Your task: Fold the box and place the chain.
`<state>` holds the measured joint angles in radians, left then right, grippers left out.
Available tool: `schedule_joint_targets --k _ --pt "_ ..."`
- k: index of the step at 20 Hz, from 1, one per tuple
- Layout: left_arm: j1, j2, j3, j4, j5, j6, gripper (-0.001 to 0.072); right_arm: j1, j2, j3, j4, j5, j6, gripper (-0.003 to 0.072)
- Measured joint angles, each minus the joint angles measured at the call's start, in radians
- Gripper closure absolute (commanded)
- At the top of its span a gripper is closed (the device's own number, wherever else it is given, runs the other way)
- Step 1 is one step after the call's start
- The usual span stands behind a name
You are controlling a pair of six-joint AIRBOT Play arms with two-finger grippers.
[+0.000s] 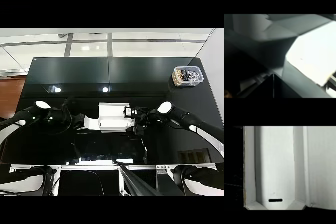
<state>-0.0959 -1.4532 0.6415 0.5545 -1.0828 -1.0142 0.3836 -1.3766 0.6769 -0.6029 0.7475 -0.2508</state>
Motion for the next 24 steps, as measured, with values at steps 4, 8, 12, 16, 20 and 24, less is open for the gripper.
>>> schedule_joint_targets --k 4,8,12,16,20,24 --pt "-0.020 -0.013 0.063 -0.026 -0.057 0.030 0.0043 0.000 0.000 0.000 0.000 0.000 0.000 0.0385" --pt "-0.037 -0.017 0.121 -0.036 -0.110 0.039 0.0039 0.000 0.000 0.000 0.000 0.000 0.000 0.0385" --pt "-0.090 -0.018 0.158 -0.040 -0.129 0.042 0.0190 0.000 0.000 0.000 0.000 0.000 0.000 0.0385" --pt "-0.145 -0.018 0.204 -0.028 -0.126 0.003 0.0214 0.000 0.000 0.000 0.000 0.000 0.000 0.0385" --pt "-0.200 -0.018 0.273 0.083 -0.105 -0.145 0.0215 0.000 0.000 0.000 0.000 0.000 0.000 0.0385" --pt "-0.271 -0.019 0.330 0.215 -0.067 -0.314 0.0222 0.000 0.000 0.000 0.000 0.000 0.000 0.0385"
